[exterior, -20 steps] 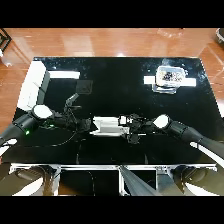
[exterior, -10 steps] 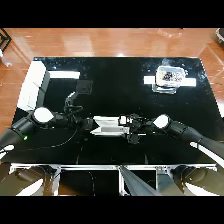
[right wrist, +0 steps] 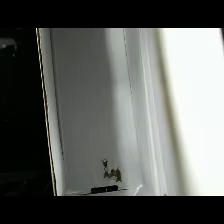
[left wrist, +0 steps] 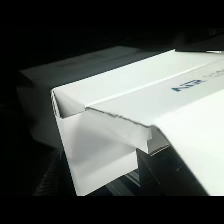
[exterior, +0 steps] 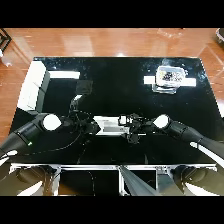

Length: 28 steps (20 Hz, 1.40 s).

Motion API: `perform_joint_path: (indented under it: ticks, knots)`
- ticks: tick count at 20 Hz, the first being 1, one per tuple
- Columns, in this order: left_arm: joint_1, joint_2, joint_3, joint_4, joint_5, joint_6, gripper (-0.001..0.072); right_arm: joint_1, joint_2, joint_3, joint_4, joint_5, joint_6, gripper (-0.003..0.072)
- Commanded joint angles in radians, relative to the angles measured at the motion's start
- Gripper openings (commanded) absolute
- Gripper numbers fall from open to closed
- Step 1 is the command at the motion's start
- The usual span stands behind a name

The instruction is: Fold the box and place the chain.

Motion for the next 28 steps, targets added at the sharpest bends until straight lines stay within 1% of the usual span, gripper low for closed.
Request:
perform_joint_path:
  ticks: [1,7,13,17,21,28]
  knots:
    - [-0.018,0.001,0.000,0.059,0.040,-0.058,0.0557,0.000,-0.001,0.000,0.000,0.000,0.001,0.0478]
    - [-0.049,0.001,0.001,0.063,0.103,-0.127,0.0557,0.000,-0.001,0.000,0.000,0.000,0.001,0.0478]
    - [-0.064,0.000,0.001,0.077,0.097,-0.192,0.0558,0.000,-0.001,0.000,0.000,0.000,0.001,0.0478]
    - [-0.082,-0.003,0.001,0.128,0.097,-0.269,0.0558,0.000,-0.001,0.000,0.000,-0.001,0.002,0.0478]
    - [-0.087,-0.003,0.001,0.139,0.104,-0.341,0.0558,0.000,-0.001,0.000,0.000,-0.001,0.001,0.0478]
    - [-0.087,-0.026,0.001,0.146,0.105,-0.369,0.0558,0.000,-0.001,0.000,0.000,-0.001,0.001,0.0478]
